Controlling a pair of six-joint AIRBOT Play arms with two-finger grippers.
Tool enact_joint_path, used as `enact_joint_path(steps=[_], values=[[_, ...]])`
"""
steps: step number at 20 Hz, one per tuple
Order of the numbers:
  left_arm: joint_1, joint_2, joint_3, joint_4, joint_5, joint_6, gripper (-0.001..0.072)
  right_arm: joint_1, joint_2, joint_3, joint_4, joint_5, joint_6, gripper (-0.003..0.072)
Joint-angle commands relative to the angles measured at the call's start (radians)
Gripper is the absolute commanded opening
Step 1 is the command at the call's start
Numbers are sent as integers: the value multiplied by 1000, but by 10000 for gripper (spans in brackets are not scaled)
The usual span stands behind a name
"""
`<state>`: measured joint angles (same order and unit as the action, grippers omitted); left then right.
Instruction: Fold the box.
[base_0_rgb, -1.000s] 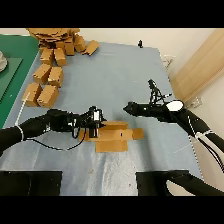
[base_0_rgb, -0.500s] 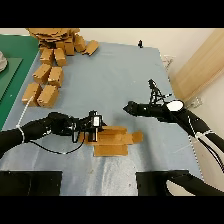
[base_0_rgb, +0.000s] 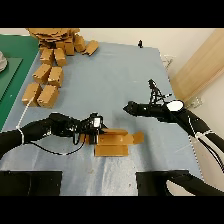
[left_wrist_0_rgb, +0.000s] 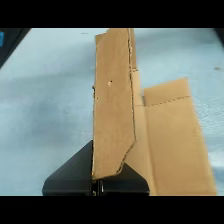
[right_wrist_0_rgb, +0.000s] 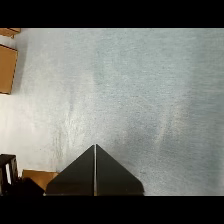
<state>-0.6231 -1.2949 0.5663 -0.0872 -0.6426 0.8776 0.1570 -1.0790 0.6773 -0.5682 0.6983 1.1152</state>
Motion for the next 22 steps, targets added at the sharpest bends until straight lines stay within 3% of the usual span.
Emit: enact_joint_path(steps=[1,22], values=[[0,2,-1,50,-5,-63,11,1,0,0,0,1,-2,4],[14,5,12,42,12,-112,11,2,59,0,-30,43,-78,4]])
